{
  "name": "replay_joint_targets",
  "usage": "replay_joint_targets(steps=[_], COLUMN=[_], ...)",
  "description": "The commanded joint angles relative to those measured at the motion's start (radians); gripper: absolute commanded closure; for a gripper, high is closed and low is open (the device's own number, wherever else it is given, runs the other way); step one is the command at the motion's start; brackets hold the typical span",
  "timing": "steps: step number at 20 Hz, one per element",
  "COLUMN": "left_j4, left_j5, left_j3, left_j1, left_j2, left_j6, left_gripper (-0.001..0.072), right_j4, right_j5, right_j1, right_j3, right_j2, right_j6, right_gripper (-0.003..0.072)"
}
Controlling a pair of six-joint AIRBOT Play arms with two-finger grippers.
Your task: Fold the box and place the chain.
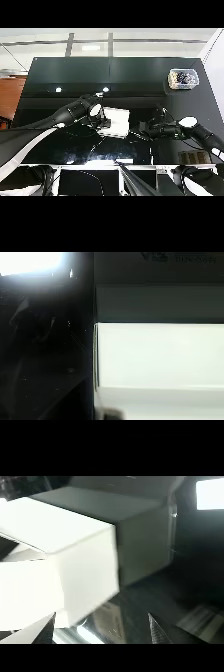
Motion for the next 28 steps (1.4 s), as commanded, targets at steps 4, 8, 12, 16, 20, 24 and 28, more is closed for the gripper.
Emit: replay_joint_targets(steps=[4, 8, 12, 16, 20, 24, 28], left_j4=[0.000, 0.000, 0.000, 0.000, 0.000, 0.000, 0.000], left_j5=[0.000, 0.001, 0.001, 0.002, 0.002, 0.002, 0.003], left_j3=[0.001, 0.001, 0.001, 0.001, 0.001, 0.001, 0.001], left_j1=[0.000, 0.000, 0.000, 0.000, 0.000, 0.000, 0.000], left_j2=[0.000, 0.000, 0.000, 0.000, 0.000, 0.000, 0.000], left_j6=[0.000, 0.000, 0.000, 0.000, 0.000, 0.000, 0.000], left_gripper=[0.0677, 0.0677, 0.0677, 0.0677, 0.0677, 0.0677, 0.0677], right_j4=[-0.012, -0.161, -0.346, -0.484, -0.537, -0.669, -0.830], right_j5=[-0.219, -0.269, -0.281, -0.277, -0.224, -0.196, -0.120], right_j1=[0.175, 0.251, 0.300, 0.348, 0.373, 0.402, 0.444], right_j3=[0.091, 0.119, 0.173, 0.238, 0.293, 0.323, 0.376], right_j2=[-0.001, -0.001, -0.001, -0.035, -0.085, -0.094, -0.116], right_j6=[0.085, 0.246, 0.423, 0.579, 0.639, 0.752, 0.874], right_gripper=[0.0049, 0.0096, 0.0096, 0.0097, 0.0097, 0.0154, 0.0154])
